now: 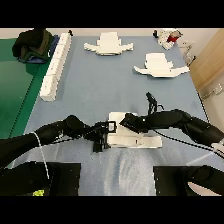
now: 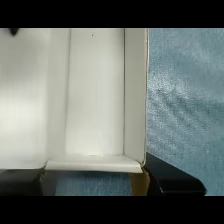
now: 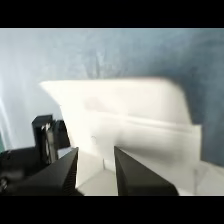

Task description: Fold the box.

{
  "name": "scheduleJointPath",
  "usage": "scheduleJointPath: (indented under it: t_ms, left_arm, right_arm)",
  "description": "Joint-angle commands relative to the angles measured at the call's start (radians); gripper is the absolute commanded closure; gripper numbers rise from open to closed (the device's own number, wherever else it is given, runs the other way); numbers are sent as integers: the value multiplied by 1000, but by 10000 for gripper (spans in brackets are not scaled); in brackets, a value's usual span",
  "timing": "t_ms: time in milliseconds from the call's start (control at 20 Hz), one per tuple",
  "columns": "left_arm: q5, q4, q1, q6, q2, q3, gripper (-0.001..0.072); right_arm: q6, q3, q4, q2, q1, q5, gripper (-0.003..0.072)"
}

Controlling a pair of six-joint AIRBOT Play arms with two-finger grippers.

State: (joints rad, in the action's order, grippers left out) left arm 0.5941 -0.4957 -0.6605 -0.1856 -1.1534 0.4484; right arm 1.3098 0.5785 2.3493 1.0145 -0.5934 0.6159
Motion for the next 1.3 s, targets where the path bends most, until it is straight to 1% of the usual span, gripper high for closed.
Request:
scheduleJointPath:
  t_ms: [0, 150, 500, 600, 650, 750, 850, 950, 1000, 1100, 1150, 1250]
  left_arm:
    - [0, 0, 0, 0, 0, 0, 112]
    - [0, 0, 0, 0, 0, 0, 112]
    - [0, 0, 0, 0, 0, 0, 112]
    - [0, 0, 0, 0, 0, 0, 112]
    - [0, 0, 0, 0, 0, 0, 113]
    - [0, 0, 0, 0, 0, 0, 113]
    - [0, 0, 0, 0, 0, 0, 112]
    - [0, 0, 0, 0, 0, 0, 113]
    - [0, 0, 0, 0, 0, 0, 112]
    - [0, 0, 0, 0, 0, 0, 113]
    - [0, 0, 0, 0, 0, 0, 113]
    - [0, 0, 0, 0, 0, 0, 112]
  right_arm:
    - [53, 46, -15, 140, -3, -41, 350]
    - [81, 69, -13, 194, -3, -40, 350]
    - [149, 109, -22, 187, -3, -31, 350]
    - [173, 132, -31, 171, -3, -8, 349]
    - [176, 148, -59, 153, -3, 13, 350]
    - [175, 175, -162, 100, -3, 79, 350]
    - [177, 185, -314, 13, -3, 175, 350]
    - [237, 184, -471, -85, -3, 320, 350]
    - [311, 180, -516, -133, -5, 409, 349]
    - [425, 156, -544, -207, -17, 556, 349]
    - [474, 137, -544, -237, -25, 616, 331]
    - [569, 87, -554, -274, -39, 667, 199]
